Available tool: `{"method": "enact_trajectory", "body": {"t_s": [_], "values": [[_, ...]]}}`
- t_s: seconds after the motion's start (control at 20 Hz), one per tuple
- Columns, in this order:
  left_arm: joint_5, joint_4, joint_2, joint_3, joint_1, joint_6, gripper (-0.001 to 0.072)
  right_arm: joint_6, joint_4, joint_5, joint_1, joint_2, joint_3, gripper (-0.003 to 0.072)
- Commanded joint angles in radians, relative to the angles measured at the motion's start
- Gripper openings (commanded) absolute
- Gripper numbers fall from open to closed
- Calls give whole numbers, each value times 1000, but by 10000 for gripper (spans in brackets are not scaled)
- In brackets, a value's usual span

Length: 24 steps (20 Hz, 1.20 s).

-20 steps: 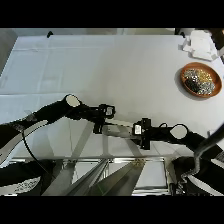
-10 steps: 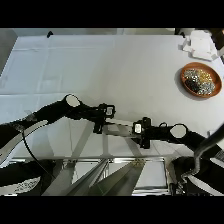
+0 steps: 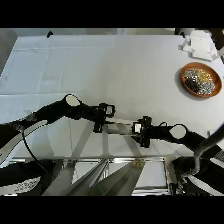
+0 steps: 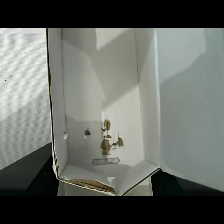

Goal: Fold the box and place the chain.

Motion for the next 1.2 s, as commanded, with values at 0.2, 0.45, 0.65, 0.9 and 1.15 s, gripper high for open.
{"method": "enact_trajectory", "body": {"t_s": [0.2, 0.45, 0.65, 0.9, 1.15], "values": [[-5, 1, 1, 0, 0, 0, 10, 1, -2, -16, 0, -1, 1, 442], [-5, 2, 1, 0, 0, 0, 10, 3, -2, -16, 0, -1, 1, 442], [-5, 1, 1, 0, 0, 0, 10, 4, -2, -15, 0, 0, 1, 442], [-5, 1, 1, 0, 0, 0, 10, -1, 5, 3, -1, 0, 1, 451], [-5, 1, 1, 0, 0, 0, 10, -9, 46, 20, -1, 0, 1, 475]]}}
